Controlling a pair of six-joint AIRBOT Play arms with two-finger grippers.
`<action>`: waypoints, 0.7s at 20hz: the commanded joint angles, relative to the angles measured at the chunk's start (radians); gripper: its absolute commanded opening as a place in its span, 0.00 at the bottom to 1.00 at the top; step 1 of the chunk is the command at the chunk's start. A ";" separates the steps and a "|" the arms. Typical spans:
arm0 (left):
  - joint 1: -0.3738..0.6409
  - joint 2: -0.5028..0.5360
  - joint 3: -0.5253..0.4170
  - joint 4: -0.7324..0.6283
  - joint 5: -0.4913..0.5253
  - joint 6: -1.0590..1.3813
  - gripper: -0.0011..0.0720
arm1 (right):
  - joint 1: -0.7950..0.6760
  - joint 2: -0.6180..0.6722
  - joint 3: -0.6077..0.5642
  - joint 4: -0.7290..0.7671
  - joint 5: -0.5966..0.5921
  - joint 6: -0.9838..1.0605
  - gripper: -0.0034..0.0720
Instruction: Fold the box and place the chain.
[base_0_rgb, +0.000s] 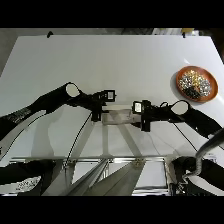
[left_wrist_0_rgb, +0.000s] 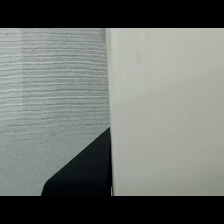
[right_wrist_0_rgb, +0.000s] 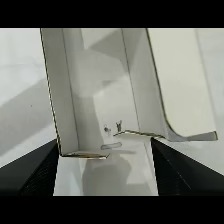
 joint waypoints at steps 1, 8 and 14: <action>-0.001 0.000 0.000 0.000 0.001 0.000 0.03 | -0.040 -0.028 0.011 0.032 0.043 -0.044 0.86; -0.001 0.000 0.000 0.000 0.001 0.000 0.03 | -0.077 -0.029 0.013 0.034 0.050 -0.053 0.86; -0.001 0.000 0.000 0.000 0.001 0.000 0.03 | -0.077 -0.044 0.050 0.033 0.059 -0.052 0.86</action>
